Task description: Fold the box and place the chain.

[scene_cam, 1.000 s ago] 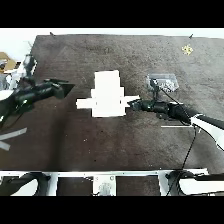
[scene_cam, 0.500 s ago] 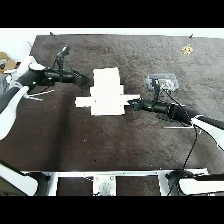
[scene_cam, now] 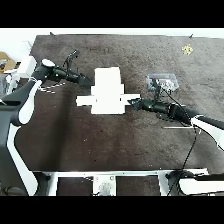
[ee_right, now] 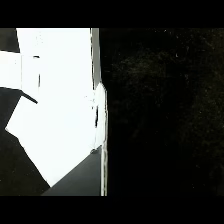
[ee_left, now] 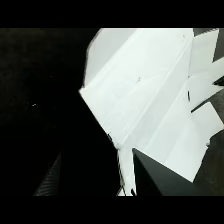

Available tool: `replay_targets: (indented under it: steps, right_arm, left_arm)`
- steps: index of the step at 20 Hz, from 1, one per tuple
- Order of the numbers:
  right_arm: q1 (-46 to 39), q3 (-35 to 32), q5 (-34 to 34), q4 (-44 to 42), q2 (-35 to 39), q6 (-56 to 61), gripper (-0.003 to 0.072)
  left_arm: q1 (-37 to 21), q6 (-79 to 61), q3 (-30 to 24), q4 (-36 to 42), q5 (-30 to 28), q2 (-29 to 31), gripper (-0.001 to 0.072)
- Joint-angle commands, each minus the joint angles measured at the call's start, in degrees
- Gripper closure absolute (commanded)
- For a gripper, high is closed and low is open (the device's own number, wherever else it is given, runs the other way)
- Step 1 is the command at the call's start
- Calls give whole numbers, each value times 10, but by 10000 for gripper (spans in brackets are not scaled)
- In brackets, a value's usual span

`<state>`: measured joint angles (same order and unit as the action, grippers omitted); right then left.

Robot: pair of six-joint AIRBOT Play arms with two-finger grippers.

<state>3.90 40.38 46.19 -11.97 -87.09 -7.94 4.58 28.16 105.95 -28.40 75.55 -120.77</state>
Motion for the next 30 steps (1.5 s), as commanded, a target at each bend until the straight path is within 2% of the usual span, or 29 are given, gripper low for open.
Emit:
replay_targets:
  steps: [1,8,12,14,15,16,17,20,21,22,23,24,25,27,30]
  right_arm:
    - [0,0,-1,1,0,1,688]
    - [0,0,-1,1,0,1,688]
    - [0,0,-1,1,0,2,687]
    - [0,0,-1,1,0,2,687]
    - [0,0,-1,1,0,2,687]
    - [0,0,-1,1,0,1,687]
    - [0,0,-1,1,0,1,687]
    - [0,0,1,1,0,1,674]
    - [-2,0,1,2,0,1,455]
    - [-9,0,11,6,0,1,204]
    - [-22,2,28,18,1,2,190]
    - [-40,3,49,33,3,16,208]
    - [-60,5,68,56,9,38,313]
    - [-104,14,98,118,26,88,310]
    - [-147,29,106,179,80,116,309]
  left_arm:
    - [3,5,45,30,76,-47,236]
    - [33,-41,46,63,97,-65,237]
    - [33,-42,48,55,111,-65,429]
    - [33,-47,47,44,124,-65,444]
    - [33,-51,47,44,127,-65,544]
    - [33,-53,47,44,128,-65,549]
    - [33,-58,47,44,126,-65,697]
    - [33,-63,47,45,125,-65,699]
    - [33,-68,47,45,126,-65,700]
    - [34,-77,47,45,126,-64,700]
    - [33,-78,48,45,125,-64,699]
    - [33,-87,48,45,126,-64,699]
    - [33,-99,48,45,125,-64,699]
    - [34,-130,48,45,117,-64,699]
    - [33,-192,47,44,102,-61,699]
